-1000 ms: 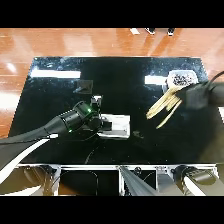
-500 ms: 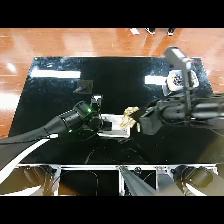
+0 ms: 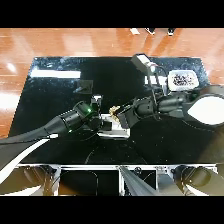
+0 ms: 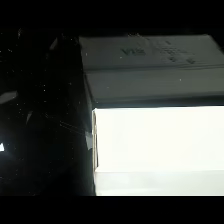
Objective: Fold the box and place the chain.
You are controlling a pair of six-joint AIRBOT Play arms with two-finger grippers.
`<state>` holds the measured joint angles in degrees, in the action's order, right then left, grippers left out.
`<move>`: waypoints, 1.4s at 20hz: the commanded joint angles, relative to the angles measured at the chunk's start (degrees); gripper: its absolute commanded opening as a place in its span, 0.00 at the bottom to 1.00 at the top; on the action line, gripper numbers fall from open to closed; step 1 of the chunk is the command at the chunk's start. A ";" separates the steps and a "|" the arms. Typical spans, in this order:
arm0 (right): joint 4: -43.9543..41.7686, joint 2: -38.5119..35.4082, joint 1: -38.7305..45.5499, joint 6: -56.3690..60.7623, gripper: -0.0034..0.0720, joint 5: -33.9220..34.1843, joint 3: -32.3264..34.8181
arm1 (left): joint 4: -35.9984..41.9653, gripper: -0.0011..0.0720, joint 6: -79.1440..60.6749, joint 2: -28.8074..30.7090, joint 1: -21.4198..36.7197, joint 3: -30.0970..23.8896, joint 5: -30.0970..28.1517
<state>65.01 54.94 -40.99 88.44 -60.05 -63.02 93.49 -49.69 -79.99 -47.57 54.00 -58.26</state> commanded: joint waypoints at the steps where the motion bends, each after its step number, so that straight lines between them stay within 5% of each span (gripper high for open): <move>1: 1.14 2.58 -0.20 -0.83 0.08 0.63 0.02 | 0.00 0.04 -0.02 -0.02 0.04 -0.02 -0.02; 25: 2.97 10.45 -0.20 -0.81 0.09 3.30 6.97 | 0.02 0.04 -0.02 -0.02 0.04 -0.02 0.00; 26: 2.99 10.45 -0.20 -0.81 0.37 3.08 6.97 | 0.02 0.04 -0.02 -0.02 0.04 -0.02 0.00; 27: 3.17 10.43 -0.11 -0.81 0.80 2.64 6.88 | 0.02 0.04 -0.02 -0.02 0.04 -0.02 0.00; 28: 3.15 10.34 -0.07 -0.83 0.79 2.16 6.86 | 0.02 0.04 -0.02 -0.02 0.04 -0.02 0.00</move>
<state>68.12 65.08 -41.15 87.61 -57.01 -56.10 93.49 -49.65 -80.01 -47.57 54.00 -58.30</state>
